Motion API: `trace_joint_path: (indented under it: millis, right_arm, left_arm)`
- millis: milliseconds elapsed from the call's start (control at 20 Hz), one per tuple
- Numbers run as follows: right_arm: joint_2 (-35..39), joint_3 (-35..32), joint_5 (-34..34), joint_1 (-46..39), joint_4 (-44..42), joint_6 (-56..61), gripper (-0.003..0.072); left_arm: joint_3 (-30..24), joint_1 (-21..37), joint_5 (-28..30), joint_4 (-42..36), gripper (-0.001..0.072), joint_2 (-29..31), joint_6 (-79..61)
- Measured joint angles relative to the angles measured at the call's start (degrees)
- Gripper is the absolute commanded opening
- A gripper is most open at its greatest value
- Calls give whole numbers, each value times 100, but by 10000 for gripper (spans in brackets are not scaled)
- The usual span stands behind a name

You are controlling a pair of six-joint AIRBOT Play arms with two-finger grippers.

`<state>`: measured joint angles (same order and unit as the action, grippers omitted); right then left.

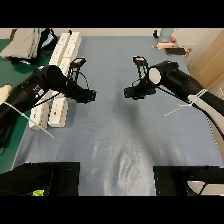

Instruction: Fold the box.

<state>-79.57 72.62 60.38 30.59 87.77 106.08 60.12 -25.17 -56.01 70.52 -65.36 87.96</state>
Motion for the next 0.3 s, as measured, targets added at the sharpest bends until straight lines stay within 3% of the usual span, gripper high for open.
trace_joint_path:
  millis: [300]
  right_arm:
    - [-127,160,48,0,-98,-57,2]
  left_arm:
    - [87,-79,83,-4,15,-151,-7]
